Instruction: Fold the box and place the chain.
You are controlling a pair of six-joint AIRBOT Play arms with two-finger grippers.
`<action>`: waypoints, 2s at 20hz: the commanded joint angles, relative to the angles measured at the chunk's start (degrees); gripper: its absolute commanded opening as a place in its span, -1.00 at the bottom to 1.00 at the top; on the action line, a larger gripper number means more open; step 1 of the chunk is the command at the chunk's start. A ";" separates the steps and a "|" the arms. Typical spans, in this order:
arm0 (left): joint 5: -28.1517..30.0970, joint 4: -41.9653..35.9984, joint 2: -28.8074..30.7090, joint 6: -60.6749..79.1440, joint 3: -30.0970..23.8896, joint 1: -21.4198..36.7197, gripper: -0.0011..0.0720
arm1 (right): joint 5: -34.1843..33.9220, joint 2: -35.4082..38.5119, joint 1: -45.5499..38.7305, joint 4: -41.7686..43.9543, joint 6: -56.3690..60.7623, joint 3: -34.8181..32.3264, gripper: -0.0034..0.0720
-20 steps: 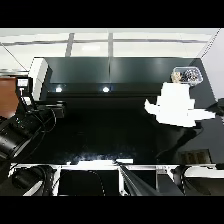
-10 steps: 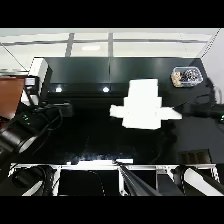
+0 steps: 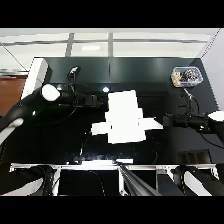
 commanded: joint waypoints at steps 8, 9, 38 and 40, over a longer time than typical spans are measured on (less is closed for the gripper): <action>-27.87 -24.55 -23.78 34.99 7.63 1.33 0.95 | -0.22 0.26 2.82 -0.04 -0.09 -0.39 -0.88; -29.68 -24.79 -25.05 36.98 8.20 0.96 0.93 | -0.20 0.26 2.82 -0.07 -0.09 -0.39 -0.88; -12.46 -9.81 -11.76 70.05 8.09 -9.07 -0.91 | 3.87 0.33 2.86 -8.66 2.25 15.80 0.65; -10.62 -10.56 -13.07 70.16 8.09 -10.05 -0.91 | 3.82 0.26 4.68 -8.09 -1.38 15.50 0.65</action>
